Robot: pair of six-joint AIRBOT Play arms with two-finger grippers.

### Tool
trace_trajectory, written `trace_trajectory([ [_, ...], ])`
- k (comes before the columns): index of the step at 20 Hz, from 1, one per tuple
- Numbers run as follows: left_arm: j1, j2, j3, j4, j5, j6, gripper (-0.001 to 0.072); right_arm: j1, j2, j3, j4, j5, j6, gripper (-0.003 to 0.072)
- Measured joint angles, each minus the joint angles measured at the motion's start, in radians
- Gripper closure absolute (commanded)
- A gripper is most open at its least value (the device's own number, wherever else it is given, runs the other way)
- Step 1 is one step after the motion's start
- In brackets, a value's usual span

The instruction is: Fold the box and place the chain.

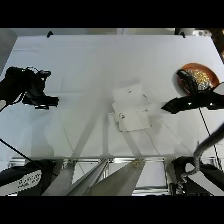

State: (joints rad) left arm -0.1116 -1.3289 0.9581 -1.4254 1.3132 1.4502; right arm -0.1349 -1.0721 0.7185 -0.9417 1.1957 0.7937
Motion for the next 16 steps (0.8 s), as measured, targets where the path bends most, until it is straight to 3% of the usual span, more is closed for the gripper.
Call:
trace_trajectory([
  [4, 0.000, 0.000, 0.000, -0.014, -0.036, 0.001, 0.0693, 0.135, 0.002, -0.042, -0.037, -0.117, 0.182, 0.0673],
  [6, 0.000, 0.000, 0.000, -0.026, -0.049, 0.026, 0.0653, 0.188, 0.002, -0.074, -0.062, -0.154, 0.246, 0.0673],
  [7, 0.000, 0.000, 0.000, -0.043, -0.050, 0.059, 0.0549, 0.213, 0.002, -0.090, -0.071, -0.169, 0.268, 0.0673],
  [9, 0.000, 0.000, 0.000, -0.090, -0.055, 0.128, 0.0217, 0.259, 0.002, -0.112, -0.082, -0.197, 0.300, 0.0672],
  [12, -0.001, 0.000, 0.000, -0.232, -0.064, 0.250, 0.0221, 0.322, 0.002, -0.127, -0.091, -0.233, 0.336, 0.0672],
  [16, -0.024, 0.000, 0.000, -0.546, -0.066, 0.513, 0.0174, 0.381, 0.002, -0.134, -0.095, -0.282, 0.368, 0.0672],
])
